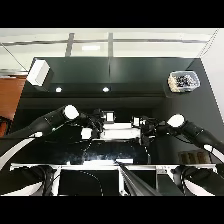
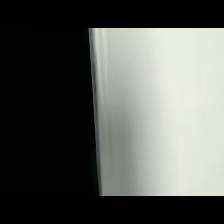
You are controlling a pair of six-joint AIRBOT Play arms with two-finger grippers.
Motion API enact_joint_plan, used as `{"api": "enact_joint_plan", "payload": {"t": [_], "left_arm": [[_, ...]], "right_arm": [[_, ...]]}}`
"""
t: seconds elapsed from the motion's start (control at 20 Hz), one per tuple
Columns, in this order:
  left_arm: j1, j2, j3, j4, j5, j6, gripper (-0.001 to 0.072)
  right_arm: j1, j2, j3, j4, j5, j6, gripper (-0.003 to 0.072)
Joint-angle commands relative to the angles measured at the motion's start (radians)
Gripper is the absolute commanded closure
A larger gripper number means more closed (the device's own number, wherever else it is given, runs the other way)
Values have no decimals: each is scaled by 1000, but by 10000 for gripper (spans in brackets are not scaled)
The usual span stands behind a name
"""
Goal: Fold the box and place the chain.
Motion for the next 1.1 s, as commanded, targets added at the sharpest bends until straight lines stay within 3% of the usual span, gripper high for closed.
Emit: {"api": "enact_joint_plan", "payload": {"t": [0.0,1.05], "left_arm": [[0,0,0,0,3,-1,681],[0,0,0,0,3,-1,681]], "right_arm": [[0,-26,-1,-5,-4,-16,32],[32,-30,-2,-47,-61,37,32]]}}
